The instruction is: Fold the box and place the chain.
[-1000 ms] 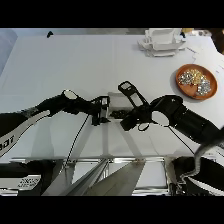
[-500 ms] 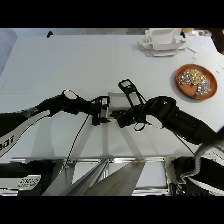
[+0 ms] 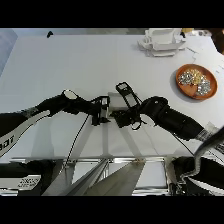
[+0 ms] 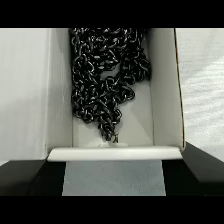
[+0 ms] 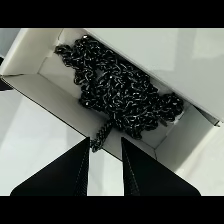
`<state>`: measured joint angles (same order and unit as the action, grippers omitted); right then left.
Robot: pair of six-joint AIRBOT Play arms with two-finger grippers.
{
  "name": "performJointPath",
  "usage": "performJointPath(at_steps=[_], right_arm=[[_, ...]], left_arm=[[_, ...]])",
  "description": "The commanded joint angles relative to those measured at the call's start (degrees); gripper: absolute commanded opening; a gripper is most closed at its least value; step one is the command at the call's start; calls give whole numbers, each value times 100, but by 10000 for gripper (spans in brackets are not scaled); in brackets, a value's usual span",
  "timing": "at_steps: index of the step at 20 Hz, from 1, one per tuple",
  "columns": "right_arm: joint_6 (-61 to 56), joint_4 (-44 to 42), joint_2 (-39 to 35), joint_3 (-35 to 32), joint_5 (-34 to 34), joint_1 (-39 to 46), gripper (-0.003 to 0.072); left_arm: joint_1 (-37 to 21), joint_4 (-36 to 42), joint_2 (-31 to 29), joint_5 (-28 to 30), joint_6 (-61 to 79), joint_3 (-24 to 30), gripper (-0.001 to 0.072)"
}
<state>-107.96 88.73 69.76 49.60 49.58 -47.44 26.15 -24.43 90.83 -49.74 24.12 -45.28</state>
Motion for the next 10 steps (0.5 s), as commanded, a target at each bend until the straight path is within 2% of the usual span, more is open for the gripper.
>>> performJointPath(at_steps=[1, 2, 3, 7, 9, 10], right_arm=[[48, -24, 70, 4, -4, -7, 218], [48, -26, 87, 4, -2, -7, 210], [63, -28, 92, 4, 7, -7, 164], [197, -70, 92, 4, 20, -7, 153], [197, -70, 92, 4, 26, -7, 79], [197, -70, 92, 4, 26, -7, 79]], left_arm=[[0, -2, 0, 2, 0, 2, 71], [0, -2, 0, 2, 0, 2, 71], [0, 0, 0, 0, 0, 2, 71], [0, 0, 0, 0, 0, 2, 71], [0, -2, 0, 0, 0, 2, 71], [0, -2, 0, 0, 0, 2, 71]])
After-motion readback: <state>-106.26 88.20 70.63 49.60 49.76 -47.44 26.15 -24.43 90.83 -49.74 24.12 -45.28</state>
